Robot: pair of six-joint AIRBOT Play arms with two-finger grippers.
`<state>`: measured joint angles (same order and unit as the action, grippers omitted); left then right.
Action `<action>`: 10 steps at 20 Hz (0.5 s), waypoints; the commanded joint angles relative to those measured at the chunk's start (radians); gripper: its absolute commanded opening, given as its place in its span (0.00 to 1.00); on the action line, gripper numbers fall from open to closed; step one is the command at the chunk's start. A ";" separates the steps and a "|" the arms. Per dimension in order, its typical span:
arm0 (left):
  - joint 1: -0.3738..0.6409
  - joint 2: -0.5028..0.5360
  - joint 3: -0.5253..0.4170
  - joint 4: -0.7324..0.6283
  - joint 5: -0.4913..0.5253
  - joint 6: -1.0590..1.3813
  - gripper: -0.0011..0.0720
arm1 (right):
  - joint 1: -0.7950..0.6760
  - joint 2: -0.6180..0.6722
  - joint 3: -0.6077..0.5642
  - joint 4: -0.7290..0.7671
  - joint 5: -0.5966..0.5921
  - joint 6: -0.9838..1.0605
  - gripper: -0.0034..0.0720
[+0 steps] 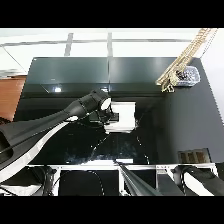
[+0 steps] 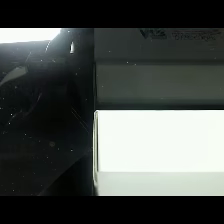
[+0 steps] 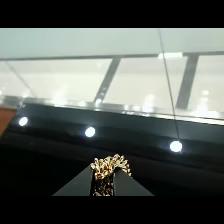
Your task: Fold the box and place the chain.
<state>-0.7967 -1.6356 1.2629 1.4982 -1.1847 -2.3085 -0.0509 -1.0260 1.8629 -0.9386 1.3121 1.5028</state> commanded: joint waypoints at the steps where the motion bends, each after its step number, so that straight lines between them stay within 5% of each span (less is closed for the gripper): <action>1: 0.001 -0.001 0.000 0.000 0.000 0.000 0.06 | 0.069 0.018 -0.015 -0.005 0.054 -0.001 0.07; 10: 0.001 -0.001 0.000 0.000 -0.002 0.000 0.06 | 0.304 0.018 -0.285 0.030 0.164 -0.016 0.07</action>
<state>-0.7963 -1.6356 1.2629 1.4982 -1.1858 -2.3085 0.2020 -1.0088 1.6596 -0.9371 1.4399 1.4990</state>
